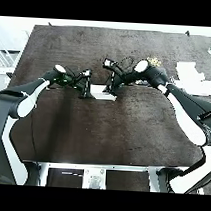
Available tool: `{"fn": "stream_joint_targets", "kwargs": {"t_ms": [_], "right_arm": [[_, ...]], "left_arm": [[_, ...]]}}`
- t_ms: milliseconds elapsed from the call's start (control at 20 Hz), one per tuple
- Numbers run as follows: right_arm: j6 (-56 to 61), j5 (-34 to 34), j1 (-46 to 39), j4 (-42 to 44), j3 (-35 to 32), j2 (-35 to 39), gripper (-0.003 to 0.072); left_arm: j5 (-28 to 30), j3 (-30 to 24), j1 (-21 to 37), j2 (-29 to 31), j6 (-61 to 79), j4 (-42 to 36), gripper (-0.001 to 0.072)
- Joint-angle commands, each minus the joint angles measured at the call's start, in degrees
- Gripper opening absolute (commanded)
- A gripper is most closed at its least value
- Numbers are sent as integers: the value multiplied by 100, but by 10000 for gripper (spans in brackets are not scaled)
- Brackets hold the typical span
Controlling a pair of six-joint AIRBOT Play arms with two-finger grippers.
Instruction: Fold the box and place the chain.
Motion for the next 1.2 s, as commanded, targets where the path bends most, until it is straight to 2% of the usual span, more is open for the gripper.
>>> {"fn": "stream_joint_targets", "kwargs": {"t_ms": [0, 250, 450, 1150], "right_arm": [[9, 31, 7, 0, -22, 2, 428], [7, 9, 4, -4, -227, 2, 428], [13, -387, -13, 4, -151, 7, 429], [118, 4, 22, 17, -33, 4, 429]], "left_arm": [[11, 4, 2, 4, -4, -2, 479], [13, 4, 2, 4, -4, -2, 479], [11, 4, 2, 4, -4, 0, 479], [11, 4, 2, 4, -4, -2, 479]]}}
